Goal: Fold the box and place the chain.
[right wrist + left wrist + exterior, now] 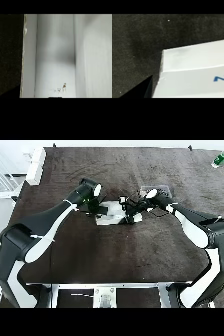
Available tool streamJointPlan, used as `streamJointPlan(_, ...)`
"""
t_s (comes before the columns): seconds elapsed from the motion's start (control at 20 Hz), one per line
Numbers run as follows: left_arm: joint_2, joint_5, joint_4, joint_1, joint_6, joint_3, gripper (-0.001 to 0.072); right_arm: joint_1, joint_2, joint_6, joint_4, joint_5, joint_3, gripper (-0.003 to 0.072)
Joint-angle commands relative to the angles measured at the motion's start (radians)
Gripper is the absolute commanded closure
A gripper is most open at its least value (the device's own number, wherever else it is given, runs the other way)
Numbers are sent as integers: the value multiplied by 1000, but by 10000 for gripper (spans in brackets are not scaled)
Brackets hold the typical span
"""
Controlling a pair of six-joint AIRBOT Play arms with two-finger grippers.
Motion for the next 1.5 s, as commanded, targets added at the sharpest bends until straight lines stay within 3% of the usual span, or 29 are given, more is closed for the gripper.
streamJointPlan(0.0,-2,25,16,-1,-51,3,422,1,-1,-1,0,0,0,191)
streamJointPlan(0.45,-34,27,-1,-6,-85,3,456,1,-1,-1,0,0,0,191)
streamJointPlan(0.75,-42,15,11,-11,-101,3,602,1,-1,-1,0,0,0,191)
streamJointPlan(0.8,-44,14,15,-11,-117,3,676,1,-1,-1,0,0,0,191)
streamJointPlan(1.0,-44,23,40,-14,-112,3,690,1,-1,-1,0,0,0,191)
streamJointPlan(1.05,-43,23,37,-14,-113,3,688,1,-1,-1,0,0,0,191)
streamJointPlan(1.1,-43,29,17,-14,-109,3,623,1,-1,-1,0,0,0,191)
streamJointPlan(1.15,-42,32,-1,-14,-87,7,606,1,-1,-1,0,0,0,191)
streamJointPlan(1.25,-37,4,-15,-14,-36,32,410,1,-1,-1,0,0,0,191)
streamJointPlan(1.45,-32,-140,-4,-7,30,110,391,1,-1,-1,0,0,0,191)
